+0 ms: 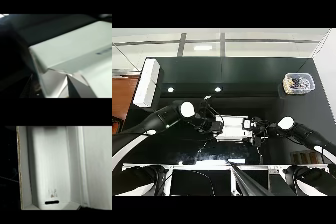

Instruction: Fold the box and place the chain.

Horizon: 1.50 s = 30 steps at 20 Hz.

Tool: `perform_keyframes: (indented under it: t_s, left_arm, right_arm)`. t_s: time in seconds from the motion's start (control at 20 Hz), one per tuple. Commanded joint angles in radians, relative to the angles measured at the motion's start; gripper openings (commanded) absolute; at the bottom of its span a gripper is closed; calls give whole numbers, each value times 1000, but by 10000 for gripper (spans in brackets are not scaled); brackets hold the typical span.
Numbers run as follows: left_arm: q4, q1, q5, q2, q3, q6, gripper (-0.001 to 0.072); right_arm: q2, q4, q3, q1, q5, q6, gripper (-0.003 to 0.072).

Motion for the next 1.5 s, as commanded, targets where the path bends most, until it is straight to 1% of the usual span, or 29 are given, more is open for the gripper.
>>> perform_keyframes:
  t_s: [0.0,0.15,0.25,0.3,0.4,0.5,0.55,0.6,0.65,0.85,0.9,0.95,1.05,1.1,1.3,1.35,1.4,1.45]
  left_arm:
    - [265,-90,23,-11,35,-308,490]
    - [376,-156,5,-31,80,-443,490]
    - [428,-187,-38,-57,121,-497,487]
    - [458,-199,-75,-79,146,-525,487]
    - [482,-213,-145,-126,188,-569,486]
    - [475,-218,-164,-155,199,-611,479]
    - [461,-218,-163,-161,199,-625,409]
    - [455,-221,-161,-165,199,-631,303]
    - [455,-225,-155,-166,200,-633,276]
    - [457,-231,-138,-171,223,-669,273]
    - [457,-230,-137,-171,224,-673,256]
    - [459,-230,-139,-172,224,-674,152]
    - [454,-230,-140,-178,224,-674,109]
    - [444,-231,-138,-179,224,-669,27]
    - [441,-231,-138,-179,224,-669,30]
    - [438,-230,-137,-179,224,-669,75]
    - [437,-230,-137,-179,224,-669,237]
    - [437,-230,-138,-179,224,-670,339]
  right_arm:
    - [0,0,0,1,0,0,231]
    - [0,0,0,1,0,0,231]
    - [0,0,0,1,0,0,231]
    - [0,0,0,1,0,0,231]
    - [0,0,0,1,1,0,231]
    - [0,0,0,1,1,0,231]
    - [0,0,0,1,1,0,231]
    - [0,0,0,1,1,0,231]
    - [0,0,0,1,1,0,231]
    - [0,0,0,1,1,0,231]
    - [0,0,0,1,1,0,231]
    - [0,0,0,1,1,0,231]
    - [0,0,0,1,1,0,230]
    - [0,0,0,1,1,0,231]
    - [0,0,0,1,1,0,231]
    - [0,0,0,1,1,0,231]
    - [0,0,0,1,1,0,231]
    - [0,0,0,1,1,0,231]
